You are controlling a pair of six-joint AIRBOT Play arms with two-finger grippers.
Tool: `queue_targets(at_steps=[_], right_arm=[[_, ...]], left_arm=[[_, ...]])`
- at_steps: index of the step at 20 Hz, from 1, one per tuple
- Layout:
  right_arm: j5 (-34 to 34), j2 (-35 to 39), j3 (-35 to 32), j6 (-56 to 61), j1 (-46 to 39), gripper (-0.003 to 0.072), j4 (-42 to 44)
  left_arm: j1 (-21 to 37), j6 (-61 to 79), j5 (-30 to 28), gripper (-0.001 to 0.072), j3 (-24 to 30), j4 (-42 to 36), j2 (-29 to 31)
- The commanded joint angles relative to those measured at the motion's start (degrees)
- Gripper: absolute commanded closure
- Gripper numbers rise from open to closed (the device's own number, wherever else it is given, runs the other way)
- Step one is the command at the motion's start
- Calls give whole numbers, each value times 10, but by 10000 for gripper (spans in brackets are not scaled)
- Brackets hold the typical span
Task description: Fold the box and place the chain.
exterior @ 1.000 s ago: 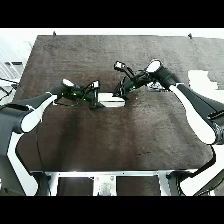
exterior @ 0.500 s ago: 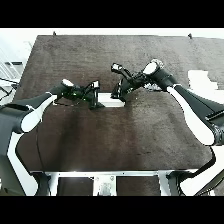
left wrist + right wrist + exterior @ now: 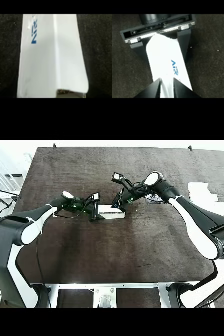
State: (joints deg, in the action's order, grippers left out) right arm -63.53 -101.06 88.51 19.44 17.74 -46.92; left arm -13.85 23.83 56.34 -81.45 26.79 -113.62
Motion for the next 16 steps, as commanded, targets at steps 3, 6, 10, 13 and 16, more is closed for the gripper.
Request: queue_targets(at_steps=[3,6,10,13,16], right_arm=[[10,4,-32,0,0,428,-7],[45,4,-43,0,0,431,-7],[29,4,-44,0,4,474,-7],[61,10,-33,0,3,484,-6],[61,14,-26,0,3,484,-5]], left_arm=[[0,0,0,649,0,0,0],[0,0,0,650,0,0,0],[0,0,0,649,0,0,0],[0,0,0,649,0,0,0],[0,0,0,650,0,0,0]])
